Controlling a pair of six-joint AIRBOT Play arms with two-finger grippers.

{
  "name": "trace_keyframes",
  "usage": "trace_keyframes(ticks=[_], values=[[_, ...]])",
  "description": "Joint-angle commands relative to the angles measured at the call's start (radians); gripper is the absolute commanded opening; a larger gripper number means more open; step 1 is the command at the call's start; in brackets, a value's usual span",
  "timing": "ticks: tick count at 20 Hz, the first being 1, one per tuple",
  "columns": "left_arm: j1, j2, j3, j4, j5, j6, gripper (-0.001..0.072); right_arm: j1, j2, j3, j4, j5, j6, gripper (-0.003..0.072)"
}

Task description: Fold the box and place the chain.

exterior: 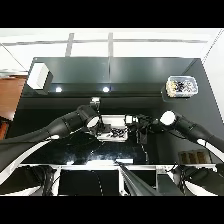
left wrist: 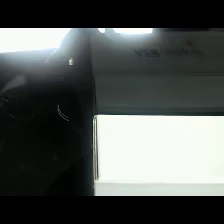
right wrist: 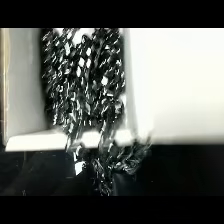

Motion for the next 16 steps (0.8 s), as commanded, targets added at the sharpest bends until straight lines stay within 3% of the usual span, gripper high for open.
trace_keyframes(ticks=[1, 9, 13, 16], values=[[-0.001, 0.000, 0.001, -0.011, -0.013, 0.001, 0.0030, -0.002, 0.015, 0.000, -0.042, 0.003, 0.090, 0.0020], [-0.001, 0.000, 0.001, -0.010, -0.020, 0.001, 0.0030, -0.094, 0.288, 0.013, -0.120, 0.043, 0.307, 0.0018], [-0.001, 0.000, 0.001, -0.007, -0.014, 0.000, 0.0030, -0.122, 0.414, 0.100, -0.108, 0.200, 0.452, 0.0018], [-0.001, 0.000, 0.001, -0.007, 0.008, -0.021, 0.0030, -0.122, 0.429, 0.187, 0.058, 0.315, 0.513, 0.0018]])
